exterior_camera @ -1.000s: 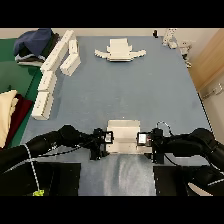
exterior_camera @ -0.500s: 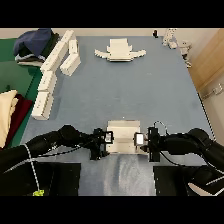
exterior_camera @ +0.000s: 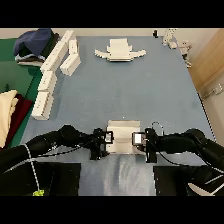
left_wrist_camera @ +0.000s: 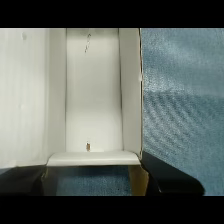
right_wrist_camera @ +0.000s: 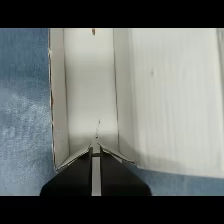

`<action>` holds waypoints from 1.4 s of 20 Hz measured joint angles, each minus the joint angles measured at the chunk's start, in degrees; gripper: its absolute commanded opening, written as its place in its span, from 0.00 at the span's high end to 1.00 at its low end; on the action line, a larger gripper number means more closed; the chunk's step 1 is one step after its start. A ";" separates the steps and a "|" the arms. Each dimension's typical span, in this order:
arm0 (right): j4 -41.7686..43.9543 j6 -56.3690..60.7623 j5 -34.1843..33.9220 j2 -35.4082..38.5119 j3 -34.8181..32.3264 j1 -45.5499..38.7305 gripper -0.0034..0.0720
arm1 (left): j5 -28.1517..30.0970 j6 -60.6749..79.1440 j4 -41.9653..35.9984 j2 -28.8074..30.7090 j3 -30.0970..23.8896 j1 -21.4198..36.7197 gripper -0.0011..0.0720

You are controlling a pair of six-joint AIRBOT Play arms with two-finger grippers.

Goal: Fold the box.

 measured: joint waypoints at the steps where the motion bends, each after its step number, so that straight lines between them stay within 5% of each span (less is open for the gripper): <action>1: 0.48 -0.37 0.33 -0.31 0.02 0.02 0.35 | 0.00 0.00 0.00 0.02 0.00 0.00 0.35; 2: 0.83 -0.61 0.63 -0.59 0.02 0.04 0.12 | 0.00 0.00 0.00 0.00 0.00 0.00 0.35; 11: 1.95 -1.53 1.53 -1.68 0.02 0.04 0.12 | -0.02 -0.02 -0.02 0.02 0.00 0.00 0.35; 13: 1.97 -1.53 1.33 -1.53 0.00 0.04 0.28 | -0.02 -0.02 0.00 0.02 0.00 0.00 0.35; 15: 1.42 -0.87 0.24 -0.92 0.02 0.04 0.70 | -0.02 0.04 0.00 0.02 0.00 0.00 0.35; 17: -0.83 3.67 -1.88 -0.04 0.20 0.04 0.96 | -0.02 0.04 0.00 0.02 0.00 0.00 0.35; 28: -28.55 62.86 -18.27 5.05 6.82 -6.29 0.96 | -0.02 0.02 0.00 0.02 -0.02 0.00 0.35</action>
